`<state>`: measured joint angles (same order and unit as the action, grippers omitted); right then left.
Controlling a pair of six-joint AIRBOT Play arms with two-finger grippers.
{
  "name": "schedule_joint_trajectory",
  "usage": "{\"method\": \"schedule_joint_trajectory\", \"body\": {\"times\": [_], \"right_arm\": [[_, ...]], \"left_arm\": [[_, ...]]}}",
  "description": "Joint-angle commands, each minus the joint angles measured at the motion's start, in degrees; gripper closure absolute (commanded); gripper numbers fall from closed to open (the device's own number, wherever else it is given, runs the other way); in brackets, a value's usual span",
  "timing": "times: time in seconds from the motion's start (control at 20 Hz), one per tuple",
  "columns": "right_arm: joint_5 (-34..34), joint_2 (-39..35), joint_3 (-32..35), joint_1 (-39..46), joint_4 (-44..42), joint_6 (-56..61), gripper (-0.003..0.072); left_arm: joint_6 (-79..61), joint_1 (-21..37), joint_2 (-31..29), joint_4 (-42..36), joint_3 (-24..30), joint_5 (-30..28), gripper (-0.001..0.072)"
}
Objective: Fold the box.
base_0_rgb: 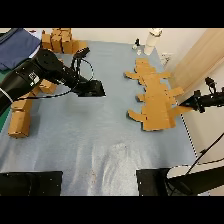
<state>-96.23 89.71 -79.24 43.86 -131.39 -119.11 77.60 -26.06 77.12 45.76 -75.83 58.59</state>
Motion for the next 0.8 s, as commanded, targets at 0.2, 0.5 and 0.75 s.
{"method": "schedule_joint_trajectory", "body": {"times": [0.2,0.5,0.75], "right_arm": [[10.0,-14.1,18.5,-9.0,-1.9,5.2,0.0683],[18.9,-19.8,29.7,-20.4,-1.8,8.7,0.0683],[28.2,-19.9,36.7,-35.3,-1.8,9.7,0.0683]], "left_arm": [[-2.4,5.1,0.0,-6.0,0.0,6.5,0.0146],[-5.1,5.9,0.0,-5.5,0.2,8.2,0.0146],[-5.2,8.1,0.0,1.8,4.3,11.9,0.0146]]}}
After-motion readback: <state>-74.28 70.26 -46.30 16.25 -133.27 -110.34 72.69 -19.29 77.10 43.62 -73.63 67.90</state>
